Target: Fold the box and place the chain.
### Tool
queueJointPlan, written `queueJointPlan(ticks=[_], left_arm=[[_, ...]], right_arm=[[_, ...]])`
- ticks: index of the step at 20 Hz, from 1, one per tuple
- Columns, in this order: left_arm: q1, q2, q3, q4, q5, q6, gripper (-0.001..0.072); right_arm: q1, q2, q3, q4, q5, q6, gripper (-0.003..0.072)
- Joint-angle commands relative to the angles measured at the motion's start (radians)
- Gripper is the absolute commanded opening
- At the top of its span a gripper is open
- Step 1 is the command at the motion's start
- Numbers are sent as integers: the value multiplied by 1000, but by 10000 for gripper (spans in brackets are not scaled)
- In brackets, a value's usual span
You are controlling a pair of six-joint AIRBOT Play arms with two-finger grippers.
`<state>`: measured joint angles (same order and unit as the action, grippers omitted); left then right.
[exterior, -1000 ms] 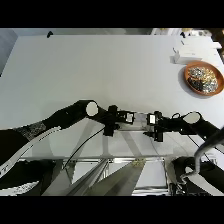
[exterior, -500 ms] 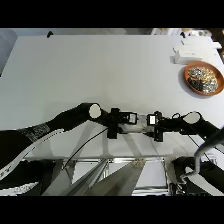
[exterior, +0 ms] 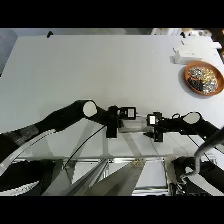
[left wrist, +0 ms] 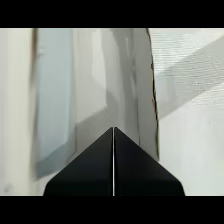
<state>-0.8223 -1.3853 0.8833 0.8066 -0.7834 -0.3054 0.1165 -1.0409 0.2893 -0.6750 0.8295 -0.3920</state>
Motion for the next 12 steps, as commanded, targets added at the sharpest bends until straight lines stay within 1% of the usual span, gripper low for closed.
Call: queueJointPlan(ticks=[1, 3, 5, 7, 9, 11, 12], left_arm=[[61, 104, 1, 83, -71, -153, 2], [105, 170, 1, 156, -84, -308, 2], [140, 227, 1, 238, -99, -513, 2], [173, 259, 0, 286, -145, -702, 2], [206, 261, -18, 284, -183, -862, 3], [243, 260, -84, 251, -172, -1028, 3], [263, 260, -131, 226, -153, -1082, 3]], right_arm=[[0, 0, 0, -2, 0, -2, 408], [0, 0, 0, -2, 0, -2, 408], [0, 0, 0, -2, 0, -2, 408], [0, 0, 0, -2, 0, -2, 408], [0, 0, 0, -2, 0, -2, 408], [0, 0, 0, -2, 0, -2, 408], [0, 0, 0, -2, 0, -2, 408]])
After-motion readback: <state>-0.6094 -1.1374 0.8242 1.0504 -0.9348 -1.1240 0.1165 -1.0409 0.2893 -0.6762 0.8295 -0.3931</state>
